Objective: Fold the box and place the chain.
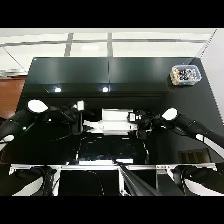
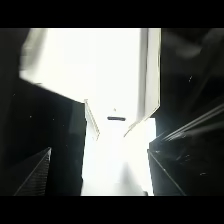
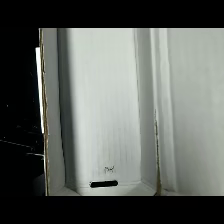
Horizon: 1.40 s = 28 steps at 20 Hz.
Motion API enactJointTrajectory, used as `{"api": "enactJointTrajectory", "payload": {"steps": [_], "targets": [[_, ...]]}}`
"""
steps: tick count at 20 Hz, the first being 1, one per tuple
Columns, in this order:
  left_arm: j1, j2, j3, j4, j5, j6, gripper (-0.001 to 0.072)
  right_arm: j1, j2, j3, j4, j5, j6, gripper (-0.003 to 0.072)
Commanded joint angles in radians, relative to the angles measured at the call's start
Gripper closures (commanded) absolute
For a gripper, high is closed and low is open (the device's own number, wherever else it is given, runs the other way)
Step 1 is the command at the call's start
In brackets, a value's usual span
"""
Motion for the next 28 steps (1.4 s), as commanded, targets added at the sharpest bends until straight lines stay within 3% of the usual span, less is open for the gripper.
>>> {"api": "enactJointTrajectory", "payload": {"steps": [1,6,9,10,11,19,23,28], "targets": [[-0.089,-0.054,-0.006,0.019,0.125,0.1,0.0004,0.0,-0.001,0.001,0.0,0.0,0.0,0.033],[-0.138,-0.092,-0.003,0.016,0.165,-0.019,0.0043,0.0,-0.001,0.001,0.0,0.0,0.0,0.033],[-0.138,-0.092,0.006,0.001,0.121,-0.019,0.0386,0.0,-0.001,0.001,0.0,0.0,0.0,0.033],[-0.138,-0.092,0.006,-0.016,0.115,-0.02,0.0453,0.0,-0.001,0.001,0.0,0.0,0.0,0.033],[-0.138,-0.092,0.007,-0.022,0.106,-0.019,0.0477,0.0,-0.001,0.001,0.0,0.0,0.0,0.033],[-0.181,-0.107,0.006,-0.106,0.138,-0.019,0.0491,0.0,-0.001,0.001,0.0,0.0,0.0,0.033],[-0.207,-0.164,0.007,-0.24,0.149,-0.019,0.0491,0.0,-0.001,0.001,0.0,0.0,0.0,0.0329],[-0.196,-0.174,0.007,-0.243,0.165,-0.024,0.05,0.0,-0.001,0.001,0.0,0.0,0.0,0.033]]}}
